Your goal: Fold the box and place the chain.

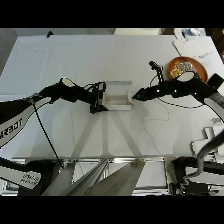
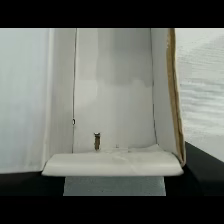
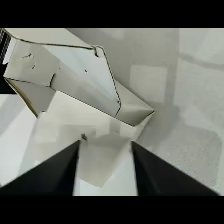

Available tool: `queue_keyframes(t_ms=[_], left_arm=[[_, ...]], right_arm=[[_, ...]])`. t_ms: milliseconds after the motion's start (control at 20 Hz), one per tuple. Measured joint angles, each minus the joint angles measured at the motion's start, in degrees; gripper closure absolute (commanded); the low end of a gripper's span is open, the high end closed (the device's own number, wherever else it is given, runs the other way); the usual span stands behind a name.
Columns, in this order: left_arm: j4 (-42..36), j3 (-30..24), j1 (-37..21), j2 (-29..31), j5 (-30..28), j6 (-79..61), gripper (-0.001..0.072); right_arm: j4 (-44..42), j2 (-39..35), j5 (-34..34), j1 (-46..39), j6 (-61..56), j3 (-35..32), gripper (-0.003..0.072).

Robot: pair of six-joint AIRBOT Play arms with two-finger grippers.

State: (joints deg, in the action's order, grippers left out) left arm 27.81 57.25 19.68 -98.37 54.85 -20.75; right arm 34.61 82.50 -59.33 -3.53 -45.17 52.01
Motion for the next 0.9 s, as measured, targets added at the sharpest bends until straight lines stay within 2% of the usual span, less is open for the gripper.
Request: queue_keyframes(t_ms=[350, 400, 450, 900], left_arm=[[0.00, 0.00, 0.00, 0.00, 0.00, 0.00, 0.0556], [0.00, 0.00, 0.00, 0.00, 0.00, 0.00, 0.0556], [-0.02, 0.00, 0.00, 0.00, 0.00, 0.00, 0.0556], [0.02, 0.00, 0.00, 0.00, 0.00, 0.00, 0.0556]], right_arm=[[-0.22, 0.00, 3.15, 3.37, 0.17, 0.00, 0.0206], [0.07, 0.00, 3.72, 3.91, 0.02, 0.00, 0.0189], [0.48, 0.00, 4.26, 4.33, -0.79, 0.00, 0.0139], [8.35, 0.00, 10.27, 8.57, -15.32, 0.00, 0.0156]])
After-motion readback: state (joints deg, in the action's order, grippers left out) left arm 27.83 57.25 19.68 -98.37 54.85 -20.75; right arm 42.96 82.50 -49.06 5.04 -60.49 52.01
